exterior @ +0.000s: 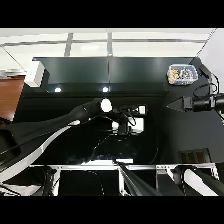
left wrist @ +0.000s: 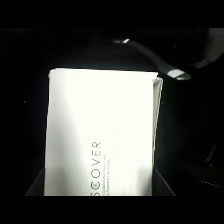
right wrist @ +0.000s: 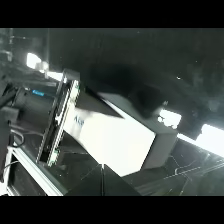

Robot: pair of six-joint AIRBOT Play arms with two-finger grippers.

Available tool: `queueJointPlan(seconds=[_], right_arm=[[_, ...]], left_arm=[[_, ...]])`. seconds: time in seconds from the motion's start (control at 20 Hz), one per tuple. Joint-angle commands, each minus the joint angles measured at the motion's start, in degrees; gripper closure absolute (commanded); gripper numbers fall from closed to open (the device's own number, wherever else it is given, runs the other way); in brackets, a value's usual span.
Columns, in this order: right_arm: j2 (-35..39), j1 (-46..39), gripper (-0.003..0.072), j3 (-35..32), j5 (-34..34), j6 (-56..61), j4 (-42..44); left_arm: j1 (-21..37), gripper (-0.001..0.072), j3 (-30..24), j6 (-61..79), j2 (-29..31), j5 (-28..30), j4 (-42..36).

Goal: Fold the box and place the chain.

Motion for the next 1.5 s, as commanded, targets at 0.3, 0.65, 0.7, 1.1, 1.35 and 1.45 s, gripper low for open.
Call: queueJointPlan(seconds=[0.3,0.65,0.7,1.1,1.35,1.45], right_arm=[[0.00,-0.02,0.0672,0.04,-0.33,0.61,0.02],[0.00,0.00,0.0672,0.04,-0.39,0.61,0.02],[0.00,0.00,0.0672,0.04,-0.52,0.61,0.00],[0.00,0.02,0.0672,-2.16,-4.72,1.49,0.15],[0.00,0.02,0.0672,-2.32,-8.70,3.69,0.28],[0.00,0.13,0.0672,-2.32,-9.31,4.37,0.26]], left_arm=[[10.12,0.0520,6.49,-34.40,7.26,-15.50,18.75],[41.40,0.0531,-3.48,-52.72,21.97,-27.76,31.32],[48.00,0.0530,-6.95,-52.70,24.28,-27.06,31.34],[86.62,0.0530,-14.01,-42.21,23.34,-17.22,13.73],[83.19,0.0530,-9.88,-26.53,15.54,-9.35,11.96],[81.64,0.0530,-7.50,-26.56,11.82,-7.06,12.83]])
